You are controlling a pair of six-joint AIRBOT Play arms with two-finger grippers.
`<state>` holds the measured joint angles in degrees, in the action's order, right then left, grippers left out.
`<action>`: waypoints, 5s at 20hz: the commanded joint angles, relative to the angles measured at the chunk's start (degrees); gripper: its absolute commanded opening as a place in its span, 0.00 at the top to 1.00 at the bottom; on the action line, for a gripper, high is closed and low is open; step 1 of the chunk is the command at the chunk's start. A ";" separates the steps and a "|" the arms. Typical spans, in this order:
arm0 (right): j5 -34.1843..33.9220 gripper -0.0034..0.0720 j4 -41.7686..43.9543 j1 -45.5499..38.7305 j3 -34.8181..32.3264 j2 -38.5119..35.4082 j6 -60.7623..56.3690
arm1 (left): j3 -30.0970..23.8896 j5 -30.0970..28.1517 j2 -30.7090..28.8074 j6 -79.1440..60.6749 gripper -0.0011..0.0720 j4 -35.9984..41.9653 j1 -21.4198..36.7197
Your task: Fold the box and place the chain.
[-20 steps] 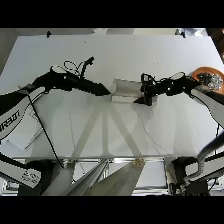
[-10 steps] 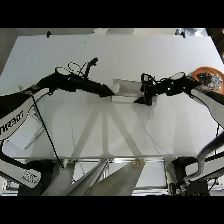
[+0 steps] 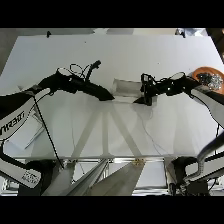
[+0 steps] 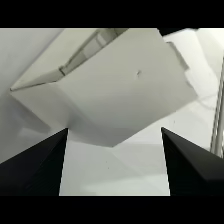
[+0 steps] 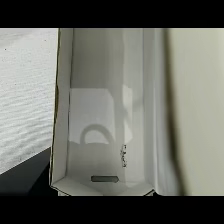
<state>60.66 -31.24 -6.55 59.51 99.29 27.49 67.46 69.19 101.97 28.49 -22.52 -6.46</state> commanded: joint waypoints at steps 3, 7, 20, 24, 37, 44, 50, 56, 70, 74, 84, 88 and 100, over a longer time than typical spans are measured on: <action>-0.02 0.64 0.02 0.00 0.00 0.00 -0.02 | 0.00 1.90 -0.15 -0.50 0.12 -7.41 1.31; -0.02 0.64 0.02 0.00 0.00 0.00 -0.04 | 0.00 3.15 -1.51 -3.04 0.13 -16.74 2.32; -0.02 0.64 0.02 0.00 0.00 0.00 -0.04 | 0.00 -13.92 -6.80 -10.49 0.36 -25.90 3.50; -0.02 0.64 0.02 0.00 0.00 0.00 -0.04 | 0.00 -17.81 -6.80 -10.54 0.45 -22.14 3.50; -0.02 0.64 0.02 0.00 0.00 0.00 -0.04 | 0.00 -13.40 -5.46 1.60 0.27 -13.20 2.14; -0.02 0.64 0.02 0.00 0.00 0.00 -0.02 | 0.00 -11.93 -5.31 1.55 0.11 -2.82 1.95; -0.02 0.64 0.02 0.00 0.00 0.00 -0.04 | 0.00 -11.56 -3.91 1.62 0.11 -1.20 0.48; -0.02 0.64 0.02 0.00 0.00 0.00 -0.02 | 0.00 -12.00 -3.17 3.06 0.11 2.51 -0.37; -0.02 0.64 0.02 0.00 0.00 0.00 -0.04 | 0.04 -21.31 -3.13 14.19 0.11 -1.88 -5.29; -0.02 0.64 0.02 0.00 0.00 0.00 -0.02 | 0.04 -22.73 -3.13 22.69 0.11 -11.21 -6.16; -0.02 0.64 0.02 -0.02 0.00 0.00 -0.02 | 0.07 -27.82 -3.15 26.21 0.12 -11.19 -6.62; -0.02 0.64 0.02 0.00 0.00 0.00 -0.02 | 0.07 -27.80 -3.17 26.23 0.12 -12.07 -6.60; -0.02 0.64 0.02 0.00 0.00 0.00 -0.02 | 1.46 -24.35 -3.26 33.53 0.20 -22.75 -8.04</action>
<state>60.82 -31.31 -6.50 59.51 99.29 27.64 68.38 43.62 98.74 59.42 -41.54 -14.04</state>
